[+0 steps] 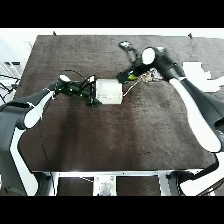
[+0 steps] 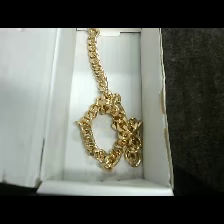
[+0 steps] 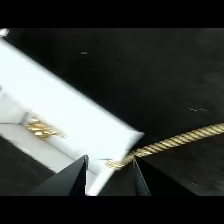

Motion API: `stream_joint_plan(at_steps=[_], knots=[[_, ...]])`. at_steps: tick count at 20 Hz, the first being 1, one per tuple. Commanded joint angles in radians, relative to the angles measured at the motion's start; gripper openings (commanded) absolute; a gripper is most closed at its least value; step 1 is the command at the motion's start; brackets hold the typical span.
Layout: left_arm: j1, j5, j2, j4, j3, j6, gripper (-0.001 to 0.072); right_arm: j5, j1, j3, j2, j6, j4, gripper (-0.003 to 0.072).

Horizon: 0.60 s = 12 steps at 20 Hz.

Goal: Fold the box and place the chain.

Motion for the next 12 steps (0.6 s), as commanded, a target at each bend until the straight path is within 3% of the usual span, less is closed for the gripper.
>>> stream_joint_plan(at_steps=[1,3,6,12], knots=[[0.0,0.0,0.0,0.0,0.0,0.0,0.0353,-0.085,-0.146,-0.096,0.06,0.048,0.0,0.0342],[0.0,0.0,0.0,0.0,0.0,0.0,0.0353,-0.254,-0.219,-0.2,0.055,0.071,0.053,0.0411],[0.0,0.001,0.0,0.0,0.0,0.0,0.0353,-0.541,-0.257,-0.324,0.016,0.071,0.159,0.0412],[0.0,0.001,0.0,0.0,0.0,0.0,0.0353,-0.716,-0.242,-0.306,-0.146,0.068,0.317,0.0426]])
